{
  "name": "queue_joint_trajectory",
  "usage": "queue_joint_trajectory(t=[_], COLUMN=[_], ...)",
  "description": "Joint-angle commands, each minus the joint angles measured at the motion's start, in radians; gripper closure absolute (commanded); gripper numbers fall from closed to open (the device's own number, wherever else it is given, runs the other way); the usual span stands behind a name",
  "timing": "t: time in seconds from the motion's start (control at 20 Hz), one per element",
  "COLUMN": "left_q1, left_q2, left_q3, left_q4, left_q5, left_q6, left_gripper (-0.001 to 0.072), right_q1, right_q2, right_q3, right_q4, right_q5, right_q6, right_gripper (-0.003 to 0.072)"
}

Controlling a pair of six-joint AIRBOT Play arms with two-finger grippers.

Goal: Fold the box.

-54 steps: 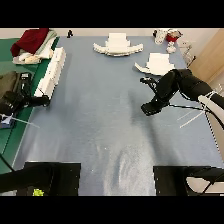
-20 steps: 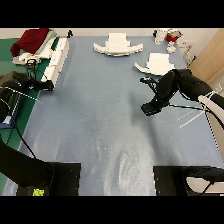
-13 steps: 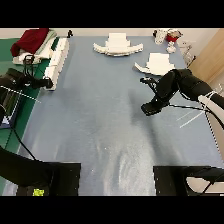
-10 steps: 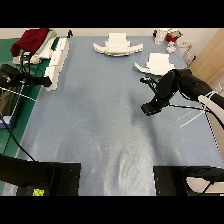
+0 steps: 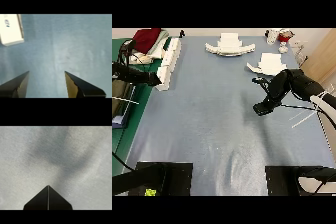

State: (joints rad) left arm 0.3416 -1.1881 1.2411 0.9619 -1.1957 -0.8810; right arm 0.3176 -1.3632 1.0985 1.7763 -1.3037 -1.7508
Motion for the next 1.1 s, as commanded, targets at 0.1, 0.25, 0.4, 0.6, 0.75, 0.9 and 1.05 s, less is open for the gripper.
queue_joint_trajectory(t=[0.1,0.25,0.4,0.6,0.75,0.9,1.05], left_q1=[-0.042,-0.174,-0.357,-0.551,-0.644,-0.692,-0.689], left_q2=[0.054,0.066,0.142,0.306,0.460,0.567,0.554], left_q3=[-0.006,-0.106,-0.341,-0.622,-0.730,-0.761,-0.763], left_q4=[-0.452,-0.462,-0.460,-0.459,-0.377,-0.219,-0.060], left_q5=[-0.518,-0.594,-0.447,-0.193,0.080,0.327,0.387], left_q6=[-0.039,-0.122,-0.094,-0.055,-0.050,-0.051,-0.060], left_gripper=[0.0011,0.0011,0.0011,0.0011,0.0011,0.0011,0.0011], right_q1=[0.000,0.000,0.000,0.000,0.000,0.000,0.000], right_q2=[-0.001,-0.001,-0.001,-0.001,-0.001,-0.001,-0.001], right_q3=[0.001,0.001,0.001,0.001,0.001,0.001,0.001], right_q4=[0.000,0.000,0.000,0.000,0.000,0.000,0.000], right_q5=[0.000,0.000,0.000,0.000,0.000,0.000,0.000], right_q6=[0.000,0.000,0.000,0.000,0.000,0.000,0.000], right_gripper=[0.0684,0.0684,0.0684,0.0683,0.0684,0.0684,0.0684])
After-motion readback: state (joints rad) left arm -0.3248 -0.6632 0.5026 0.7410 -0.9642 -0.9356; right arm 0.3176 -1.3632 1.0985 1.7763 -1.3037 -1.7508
